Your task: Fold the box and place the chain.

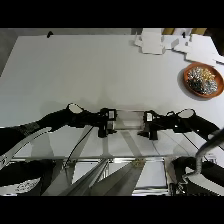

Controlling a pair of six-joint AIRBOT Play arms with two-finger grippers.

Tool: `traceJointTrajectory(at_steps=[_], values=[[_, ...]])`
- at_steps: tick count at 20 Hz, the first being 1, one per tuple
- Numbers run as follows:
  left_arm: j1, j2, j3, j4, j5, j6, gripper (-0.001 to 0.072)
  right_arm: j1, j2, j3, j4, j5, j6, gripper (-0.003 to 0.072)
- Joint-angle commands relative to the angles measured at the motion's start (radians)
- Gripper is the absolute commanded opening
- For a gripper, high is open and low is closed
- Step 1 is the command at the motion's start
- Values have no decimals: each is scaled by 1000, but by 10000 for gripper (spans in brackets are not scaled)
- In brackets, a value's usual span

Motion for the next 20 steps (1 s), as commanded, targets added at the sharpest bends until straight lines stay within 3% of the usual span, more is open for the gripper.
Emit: traceJointTrajectory(at_steps=[1, 4, 11, 14, 17, 19, 20], values=[[1, 0, 1, 2, 0, 1, 11, 0, 35, 1, -34, 6, 93, 701], [1, 0, 1, 2, 0, 1, 11, 0, 101, 1, -138, 6, 178, 700], [1, 0, 1, 2, 0, 1, 11, 0, 354, 1, -572, 13, 608, 679], [1, 0, 1, 2, 0, 1, 11, 0, 488, 1, -617, 54, 705, 652], [1, 0, 1, 2, 0, 1, 11, 1, 578, 1, -403, 62, 678, 421], [1, 0, 1, 2, 0, 1, 11, 1, 577, 6, -209, 72, 626, 209], [1, 0, 1, 2, 0, 1, 11, 1, 564, 14, -95, 77, 626, 57]])
